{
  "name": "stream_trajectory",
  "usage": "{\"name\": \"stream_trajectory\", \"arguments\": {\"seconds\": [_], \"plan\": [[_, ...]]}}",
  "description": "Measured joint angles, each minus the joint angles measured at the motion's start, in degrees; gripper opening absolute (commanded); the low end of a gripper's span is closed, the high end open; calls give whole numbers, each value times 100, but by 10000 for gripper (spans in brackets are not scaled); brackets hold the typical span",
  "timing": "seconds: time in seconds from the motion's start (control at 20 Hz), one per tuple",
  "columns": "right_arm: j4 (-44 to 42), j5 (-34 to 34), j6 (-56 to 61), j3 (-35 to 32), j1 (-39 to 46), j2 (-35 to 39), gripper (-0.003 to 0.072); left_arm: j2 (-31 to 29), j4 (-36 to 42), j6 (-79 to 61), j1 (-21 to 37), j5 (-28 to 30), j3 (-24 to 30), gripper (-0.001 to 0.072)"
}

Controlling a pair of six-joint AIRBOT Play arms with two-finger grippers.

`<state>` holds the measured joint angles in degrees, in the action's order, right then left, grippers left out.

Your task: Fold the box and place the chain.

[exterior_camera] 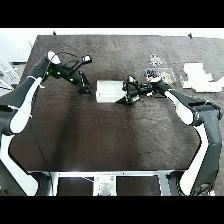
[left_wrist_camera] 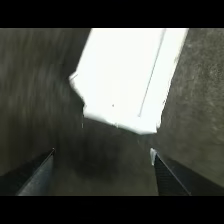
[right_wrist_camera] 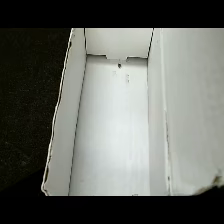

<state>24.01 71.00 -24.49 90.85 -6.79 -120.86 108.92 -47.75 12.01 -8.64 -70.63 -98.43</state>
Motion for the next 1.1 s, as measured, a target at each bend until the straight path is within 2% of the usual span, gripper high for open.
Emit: {"name": "stream_trajectory", "arguments": {"seconds": [0.15, 0.4, 0.75, 1.1], "plan": [[0, 0, 0, 0, 0, 0, 581, 22, 503, -1362, 50, 424, 516, 720], [0, 2, 0, 0, 0, 0, 581, 205, 1268, -2564, 72, 623, 793, 720], [2, 0, 0, 0, 2, 2, 581, 306, 1784, -3053, 81, 468, 857, 720], [0, 4, -2, 2, 2, 2, 581, 356, 1923, -3134, 66, 269, 863, 720]]}}
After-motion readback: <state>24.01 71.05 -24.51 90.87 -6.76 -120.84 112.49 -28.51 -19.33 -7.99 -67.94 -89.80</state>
